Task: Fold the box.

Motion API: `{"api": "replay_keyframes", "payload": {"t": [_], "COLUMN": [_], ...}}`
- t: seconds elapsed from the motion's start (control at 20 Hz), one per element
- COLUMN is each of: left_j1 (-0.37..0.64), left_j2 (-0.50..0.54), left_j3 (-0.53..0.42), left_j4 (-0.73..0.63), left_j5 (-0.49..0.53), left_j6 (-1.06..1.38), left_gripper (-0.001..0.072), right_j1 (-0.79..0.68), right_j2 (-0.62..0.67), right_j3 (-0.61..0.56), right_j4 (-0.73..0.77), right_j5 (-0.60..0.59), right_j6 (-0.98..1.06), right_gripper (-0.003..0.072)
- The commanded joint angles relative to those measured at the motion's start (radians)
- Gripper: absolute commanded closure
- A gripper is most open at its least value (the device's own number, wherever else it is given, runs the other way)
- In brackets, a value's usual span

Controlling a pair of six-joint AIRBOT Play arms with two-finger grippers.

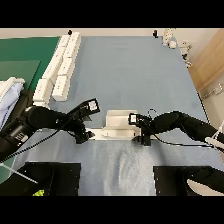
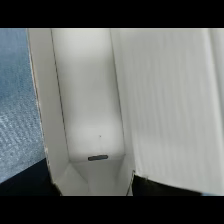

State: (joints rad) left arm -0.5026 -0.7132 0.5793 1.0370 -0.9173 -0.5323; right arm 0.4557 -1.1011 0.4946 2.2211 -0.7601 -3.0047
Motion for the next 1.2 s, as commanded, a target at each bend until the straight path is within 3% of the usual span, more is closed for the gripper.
{"api": "replay_keyframes", "payload": {"t": [0.0,0.2,0.4,0.6,0.65,0.75,0.85,1.15], "left_j1": [0.012,-0.003,-0.003,-0.022,-0.03,-0.042,-0.054,-0.103], "left_j2": [-0.043,-0.161,-0.233,-0.277,-0.286,-0.309,-0.333,-0.356], "left_j3": [-0.065,-0.069,-0.067,-0.064,-0.064,-0.064,-0.062,-0.055], "left_j4": [-0.103,-0.238,-0.245,-0.281,-0.293,-0.33,-0.35,-0.463], "left_j5": [0.062,0.091,0.202,0.201,0.203,0.208,0.212,0.291], "left_j6": [0.257,0.478,0.484,0.489,0.496,0.555,0.6,0.651], "left_gripper": [0.0017,0.0017,0.0017,0.002,0.0111,0.0421,0.0601,0.0608], "right_j1": [-0.001,-0.001,-0.001,-0.001,-0.001,-0.001,-0.001,-0.001], "right_j2": [0.001,0.001,0.001,0.001,0.001,0.001,0.001,0.001], "right_j3": [0.001,0.001,0.001,0.001,0.001,0.001,0.001,0.001], "right_j4": [0.0,0.0,0.0,0.0,0.0,0.0,0.0,0.0], "right_j5": [0.0,0.0,0.0,0.0,0.0,0.0,0.0,0.0], "right_j6": [0.0,0.001,0.001,0.001,0.001,0.001,0.001,0.001], "right_gripper": [0.0171,0.017,0.017,0.0171,0.0171,0.017,0.017,0.0171]}}
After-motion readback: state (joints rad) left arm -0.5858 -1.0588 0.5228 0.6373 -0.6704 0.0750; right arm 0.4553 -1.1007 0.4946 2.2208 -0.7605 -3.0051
